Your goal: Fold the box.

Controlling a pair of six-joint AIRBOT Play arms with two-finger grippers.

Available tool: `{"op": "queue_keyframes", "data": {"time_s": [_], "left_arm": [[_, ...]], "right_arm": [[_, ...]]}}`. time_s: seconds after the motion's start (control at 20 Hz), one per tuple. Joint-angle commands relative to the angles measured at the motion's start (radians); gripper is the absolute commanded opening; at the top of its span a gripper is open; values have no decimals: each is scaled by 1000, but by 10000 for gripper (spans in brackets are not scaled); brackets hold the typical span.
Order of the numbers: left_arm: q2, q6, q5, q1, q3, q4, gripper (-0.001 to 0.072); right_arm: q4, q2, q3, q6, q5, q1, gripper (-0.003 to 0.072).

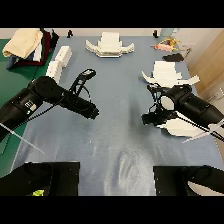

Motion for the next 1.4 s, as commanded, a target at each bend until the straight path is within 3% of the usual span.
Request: {"op": "queue_keyframes", "data": {"time_s": [0.0, 0.6, 1.1, 1.15, 1.2, 1.25, 1.35], "left_arm": [[0, 0, 0, 0, 0, 0, 13], [0, 0, 0, 0, 0, 0, 13], [0, -1, 63, 0, 0, -8, 14], [0, -13, 66, 1, 0, -8, 14], [0, -51, 76, 1, 0, -8, 15], [0, -85, 85, 1, 0, -8, 15], [0, -114, 87, 1, 0, -8, 15]], "right_arm": [[0, 0, 1, 0, 0, 0, 3], [0, 0, 1, 0, 0, 0, 3], [41, -2, 8, 43, -126, -1, 4], [-24, -2, 30, 43, -100, -14, 70], [-103, -3, 69, 43, -51, -52, 232], [-168, -3, 115, 35, -4, -115, 303], [-220, -3, 200, -52, 43, -297, 304]]}}
